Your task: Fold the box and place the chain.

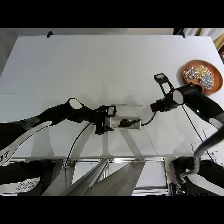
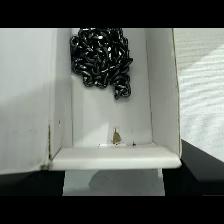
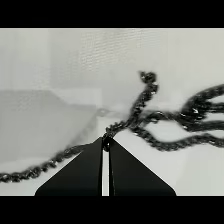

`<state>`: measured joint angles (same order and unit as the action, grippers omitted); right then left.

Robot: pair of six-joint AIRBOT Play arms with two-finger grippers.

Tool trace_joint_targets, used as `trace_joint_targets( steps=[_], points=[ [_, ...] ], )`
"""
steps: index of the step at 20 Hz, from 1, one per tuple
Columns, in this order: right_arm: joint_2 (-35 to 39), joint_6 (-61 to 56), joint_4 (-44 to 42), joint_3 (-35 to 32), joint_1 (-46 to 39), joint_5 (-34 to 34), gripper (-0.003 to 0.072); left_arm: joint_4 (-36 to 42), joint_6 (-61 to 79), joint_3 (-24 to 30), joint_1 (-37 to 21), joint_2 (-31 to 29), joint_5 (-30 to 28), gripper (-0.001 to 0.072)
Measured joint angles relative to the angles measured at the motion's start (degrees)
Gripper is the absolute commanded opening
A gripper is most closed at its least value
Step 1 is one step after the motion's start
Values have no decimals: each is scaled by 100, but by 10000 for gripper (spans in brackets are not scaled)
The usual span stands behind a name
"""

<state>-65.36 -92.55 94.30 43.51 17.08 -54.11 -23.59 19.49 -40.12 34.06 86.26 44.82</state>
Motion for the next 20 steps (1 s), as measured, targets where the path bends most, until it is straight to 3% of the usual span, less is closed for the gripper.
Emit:
trace_joint_targets(
  steps=[6,12,20],
  points=[
    [1884,236,-295,0,37,-570,9,0,-2,0,0,0,0,253],
    [3668,387,-850,0,505,-501,9,0,0,0,0,0,0,253],
    [4236,409,-1991,0,1283,549,9,0,-2,-2,0,0,0,253]
  ],
)
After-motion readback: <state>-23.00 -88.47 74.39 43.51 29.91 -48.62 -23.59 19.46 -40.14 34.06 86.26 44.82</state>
